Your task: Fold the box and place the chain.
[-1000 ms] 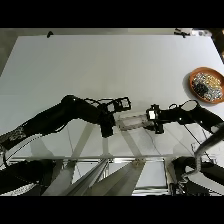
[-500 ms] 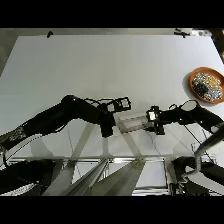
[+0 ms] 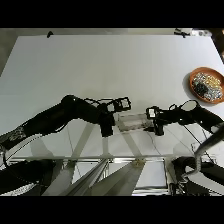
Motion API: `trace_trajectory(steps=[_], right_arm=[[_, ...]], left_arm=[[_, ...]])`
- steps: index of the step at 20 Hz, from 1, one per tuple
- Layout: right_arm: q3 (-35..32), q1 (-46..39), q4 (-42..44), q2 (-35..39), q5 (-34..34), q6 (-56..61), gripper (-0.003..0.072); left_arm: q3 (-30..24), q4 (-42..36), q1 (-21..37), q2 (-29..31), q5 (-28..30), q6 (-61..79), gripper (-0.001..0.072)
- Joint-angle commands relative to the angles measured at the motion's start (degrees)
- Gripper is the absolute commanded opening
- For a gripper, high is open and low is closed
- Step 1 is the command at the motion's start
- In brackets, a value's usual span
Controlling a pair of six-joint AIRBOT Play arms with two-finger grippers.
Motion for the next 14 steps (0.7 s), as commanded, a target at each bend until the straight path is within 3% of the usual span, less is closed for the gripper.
trace_trajectory(steps=[1,14], right_arm=[[0.02,-0.02,0.07,0.04,0.09,0.39,0.0437],[0.02,-0.02,3.34,0.04,-0.48,0.37,0.0434]], left_arm=[[0.0,0.07,0.02,-0.02,-0.96,-0.04,0.0111],[0.0,0.09,0.02,-0.02,-3.17,-0.17,0.0111]])
